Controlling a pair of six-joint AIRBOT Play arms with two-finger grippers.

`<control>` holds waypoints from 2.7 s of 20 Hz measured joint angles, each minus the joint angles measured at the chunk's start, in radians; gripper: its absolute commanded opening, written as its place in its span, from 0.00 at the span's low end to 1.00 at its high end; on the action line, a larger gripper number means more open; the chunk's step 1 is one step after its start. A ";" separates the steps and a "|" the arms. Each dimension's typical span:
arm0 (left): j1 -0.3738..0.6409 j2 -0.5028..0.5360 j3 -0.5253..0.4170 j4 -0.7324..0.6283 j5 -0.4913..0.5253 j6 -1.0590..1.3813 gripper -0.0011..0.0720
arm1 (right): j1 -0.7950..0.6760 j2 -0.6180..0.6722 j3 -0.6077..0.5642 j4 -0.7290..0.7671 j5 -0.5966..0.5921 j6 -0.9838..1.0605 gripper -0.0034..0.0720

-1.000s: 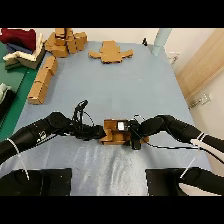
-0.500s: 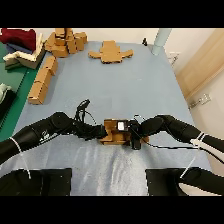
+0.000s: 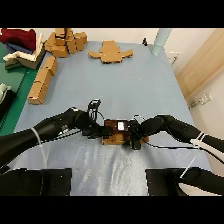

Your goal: Fold the box.

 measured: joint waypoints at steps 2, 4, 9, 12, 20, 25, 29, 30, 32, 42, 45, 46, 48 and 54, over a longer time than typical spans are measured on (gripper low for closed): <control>-0.029 -0.041 0.050 0.075 -0.045 -0.084 0.67 | 0.000 0.000 0.000 0.000 0.000 0.000 0.75; -0.058 -0.087 0.101 0.135 -0.087 -0.150 0.67 | 0.000 0.000 0.000 0.000 0.000 0.000 0.75; -0.126 -0.200 0.219 0.255 -0.208 -0.246 0.67 | 0.000 0.000 0.000 0.000 0.000 0.000 0.75; -0.141 -0.234 0.248 0.288 -0.244 -0.275 0.23 | 0.000 0.000 0.000 0.000 0.000 0.000 0.75; -0.159 -0.253 0.264 0.318 -0.261 -0.326 0.06 | -0.001 0.000 0.000 0.000 -0.004 0.002 0.75; -0.162 -0.254 0.265 0.319 -0.260 -0.332 0.21 | -0.001 0.000 0.000 0.000 -0.002 0.000 0.75; -0.163 -0.254 0.267 0.293 -0.251 -0.328 0.84 | 0.000 0.000 0.000 -0.001 0.002 -0.003 0.75; -0.163 -0.254 0.267 0.296 -0.249 -0.329 0.84 | 0.000 0.000 0.000 -0.001 0.002 -0.003 0.75; -0.163 -0.254 0.267 0.286 -0.254 -0.332 0.81 | 0.000 0.000 0.000 -0.001 0.001 -0.003 0.75; -0.162 -0.254 0.267 0.289 -0.271 -0.333 0.04 | -0.001 0.000 0.000 0.000 -0.001 0.002 0.75; -0.162 -0.254 0.267 0.275 -0.256 -0.326 0.92 | -0.001 0.000 0.000 -0.001 0.000 -0.003 0.75; -0.163 -0.254 0.267 0.267 -0.252 -0.325 0.92 | -0.001 0.000 0.000 0.000 0.000 -0.003 0.75; -0.162 -0.253 0.267 0.268 -0.265 -0.331 0.92 | 0.000 0.000 0.000 0.000 0.001 -0.003 0.75; -0.100 -0.210 0.303 0.223 -0.344 -0.280 0.92 | 0.000 0.000 0.000 0.000 0.000 -0.001 0.75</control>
